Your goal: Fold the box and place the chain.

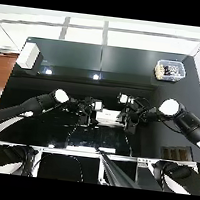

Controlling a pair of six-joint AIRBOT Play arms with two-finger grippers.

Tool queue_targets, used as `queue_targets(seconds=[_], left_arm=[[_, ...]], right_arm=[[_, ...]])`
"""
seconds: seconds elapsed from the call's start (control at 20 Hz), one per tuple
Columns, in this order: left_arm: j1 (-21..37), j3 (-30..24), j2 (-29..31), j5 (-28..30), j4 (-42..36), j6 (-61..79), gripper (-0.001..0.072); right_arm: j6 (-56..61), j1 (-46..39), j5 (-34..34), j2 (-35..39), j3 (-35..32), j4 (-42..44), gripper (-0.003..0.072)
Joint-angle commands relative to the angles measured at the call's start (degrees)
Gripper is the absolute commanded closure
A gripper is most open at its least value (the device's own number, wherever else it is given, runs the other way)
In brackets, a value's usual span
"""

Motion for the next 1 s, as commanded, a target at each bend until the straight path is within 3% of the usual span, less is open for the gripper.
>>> queue_targets(seconds=[0.0,0.15,0.35,0.5,0.65,0.7,0.75,0.95], left_arm=[[0.0,0.0,0.0,0.0,0.0,0.0,0.0348],[0.0,0.0,0.0,0.0,0.0,0.0,0.0347],[0.0,0.0,0.0,0.0,0.0,0.0,0.0348],[0.0,0.0,0.0,0.0,0.0,0.0,0.0347],[0.0,0.0,0.0,0.0,0.0,0.0,0.0348],[0.0,0.0,0.0,0.0,0.0,0.0,0.0348],[0.0,0.0,0.0,0.0,0.0,0.0,0.0348],[0.0,0.0,0.0,0.0,0.0,0.0,0.0348]], right_arm=[[0.1,0.1,-0.4,-0.1,-0.4,0.0,0.0537],[3.4,0.1,-0.7,-0.1,-2.0,0.1,0.0538],[18.5,-1.0,6.0,2.4,-0.1,0.2,0.0539],[39.9,-3.8,6.9,4.4,-0.1,0.6,0.057],[57.6,-3.1,0.1,4.2,-2.0,1.9,0.057],[59.6,-2.4,-2.3,3.6,-2.5,2.6,0.0571],[59.9,-1.9,-3.3,2.8,-2.6,3.1,0.0686],[59.9,-1.4,-4.8,-1.1,-2.6,3.0,0.0671]])
